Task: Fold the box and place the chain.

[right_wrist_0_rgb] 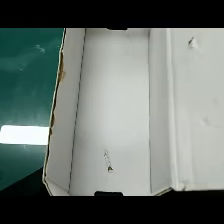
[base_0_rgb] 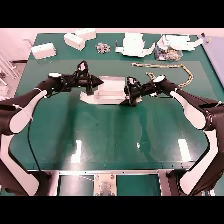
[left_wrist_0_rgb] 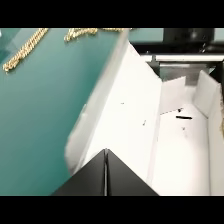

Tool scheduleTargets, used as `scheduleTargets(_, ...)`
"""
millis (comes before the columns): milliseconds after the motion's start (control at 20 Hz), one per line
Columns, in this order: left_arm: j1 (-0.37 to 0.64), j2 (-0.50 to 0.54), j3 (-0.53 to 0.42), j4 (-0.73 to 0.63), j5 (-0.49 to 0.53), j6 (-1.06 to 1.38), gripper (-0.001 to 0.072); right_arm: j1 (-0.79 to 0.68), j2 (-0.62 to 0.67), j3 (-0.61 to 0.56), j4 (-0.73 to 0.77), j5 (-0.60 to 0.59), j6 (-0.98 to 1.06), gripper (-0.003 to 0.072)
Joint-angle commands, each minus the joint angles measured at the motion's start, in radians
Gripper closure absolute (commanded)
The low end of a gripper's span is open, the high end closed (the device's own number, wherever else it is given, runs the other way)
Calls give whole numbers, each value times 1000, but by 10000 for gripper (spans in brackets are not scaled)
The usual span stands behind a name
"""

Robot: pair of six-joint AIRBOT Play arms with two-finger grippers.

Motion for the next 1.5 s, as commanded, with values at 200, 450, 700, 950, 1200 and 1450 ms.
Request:
scheduleTargets(200,-8,-55,5,-8,101,-1,690,1,0,0,0,0,0,98)
scheduleTargets(450,-8,-73,5,-7,71,-2,690,1,0,0,0,0,0,99)
scheduleTargets(700,-8,-74,5,-6,66,-1,690,1,0,0,0,0,0,99)
scheduleTargets(950,-8,-74,5,-6,39,0,690,1,0,0,0,0,0,99)
scheduleTargets(1200,-5,-53,83,-6,23,16,689,1,0,0,0,0,0,99)
scheduleTargets(1450,55,27,113,53,-140,-80,687,1,0,0,0,0,0,99)
